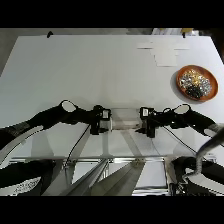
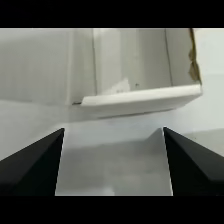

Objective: Fold the box and place the chain.

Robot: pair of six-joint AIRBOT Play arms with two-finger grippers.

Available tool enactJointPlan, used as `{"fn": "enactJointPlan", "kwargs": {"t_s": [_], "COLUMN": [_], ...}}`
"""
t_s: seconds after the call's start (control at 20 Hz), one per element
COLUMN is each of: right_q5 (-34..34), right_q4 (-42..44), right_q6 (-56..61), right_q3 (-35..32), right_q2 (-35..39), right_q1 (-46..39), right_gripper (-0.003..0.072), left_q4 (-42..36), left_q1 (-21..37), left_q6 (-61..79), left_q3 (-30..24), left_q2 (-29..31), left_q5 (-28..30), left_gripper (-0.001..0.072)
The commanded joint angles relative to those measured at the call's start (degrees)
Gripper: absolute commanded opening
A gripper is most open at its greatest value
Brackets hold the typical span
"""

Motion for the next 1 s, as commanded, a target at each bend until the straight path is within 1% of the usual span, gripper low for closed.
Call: {"fn": "enactJointPlan", "kwargs": {"t_s": [0.0, 0.15, 0.3, 0.6, 0.8, 0.95], "right_q5": [0.0, 0.0, 0.0, 0.0, 0.0, 0.0], "right_q4": [0.02, 0.02, 0.02, 0.02, 0.02, 0.02], "right_q6": [0.0, 0.0, 0.0, 0.0, 0.0, 0.0], "right_q3": [0.0, 0.0, 0.0, 0.0, 0.0, 0.0], "right_q2": [0.02, 0.04, 0.02, 0.02, 0.04, 0.04], "right_q1": [0.02, 0.02, 0.02, 0.02, 0.02, 0.02], "right_gripper": [0.0459, 0.0459, 0.0459, 0.0459, 0.0459, 0.0459], "left_q4": [-1.53, -2.51, -5.97, -7.58, -7.02, -3.1], "left_q1": [-1.14, -1.11, -1.03, -1.11, -1.11, -0.22], "left_q6": [1.36, 1.36, 1.36, 1.38, 1.38, 1.33], "left_q3": [-0.02, -0.02, -0.02, -0.02, -0.02, -0.04], "left_q2": [-0.98, -0.98, -0.98, -0.98, -0.98, -0.96], "left_q5": [0.66, 0.63, 0.39, -0.87, -1.36, -2.91], "left_gripper": [0.0694, 0.0694, 0.0694, 0.0695, 0.0695, 0.0696]}}
